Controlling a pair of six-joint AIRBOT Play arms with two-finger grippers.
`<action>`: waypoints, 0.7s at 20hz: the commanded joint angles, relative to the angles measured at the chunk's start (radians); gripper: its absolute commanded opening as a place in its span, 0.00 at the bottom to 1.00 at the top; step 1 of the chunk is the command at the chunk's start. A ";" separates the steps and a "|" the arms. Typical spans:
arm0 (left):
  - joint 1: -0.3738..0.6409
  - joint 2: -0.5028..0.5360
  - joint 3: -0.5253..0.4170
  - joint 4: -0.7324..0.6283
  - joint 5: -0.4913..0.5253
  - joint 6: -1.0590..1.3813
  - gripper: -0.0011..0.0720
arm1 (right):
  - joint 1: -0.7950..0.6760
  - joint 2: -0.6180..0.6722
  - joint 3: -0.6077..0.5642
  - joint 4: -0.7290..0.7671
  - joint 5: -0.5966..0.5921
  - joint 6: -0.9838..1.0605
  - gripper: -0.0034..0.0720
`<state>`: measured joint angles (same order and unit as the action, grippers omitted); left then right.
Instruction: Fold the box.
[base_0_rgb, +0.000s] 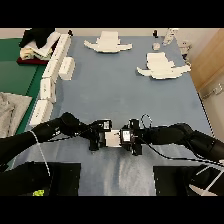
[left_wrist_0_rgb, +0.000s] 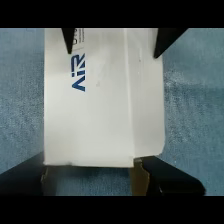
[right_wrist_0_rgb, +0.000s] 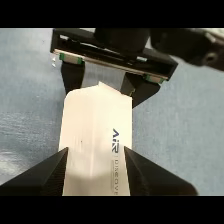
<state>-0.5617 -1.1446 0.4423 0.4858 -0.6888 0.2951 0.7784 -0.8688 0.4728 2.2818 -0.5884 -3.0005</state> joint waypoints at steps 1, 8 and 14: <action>0.000 0.001 0.000 0.000 0.000 0.000 0.71 | 0.003 -0.024 0.000 -0.020 0.047 -0.002 0.77; 0.000 0.001 0.000 0.000 0.000 0.000 0.71 | 0.003 -0.014 0.002 -0.015 0.057 -0.002 0.76; 0.000 0.001 0.000 0.000 0.000 0.000 0.71 | 0.003 0.037 0.002 -0.024 0.101 -0.002 0.76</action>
<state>-0.5617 -1.1446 0.4423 0.4854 -0.6888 0.2947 0.7803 -0.8505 0.4740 2.2589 -0.5117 -3.0039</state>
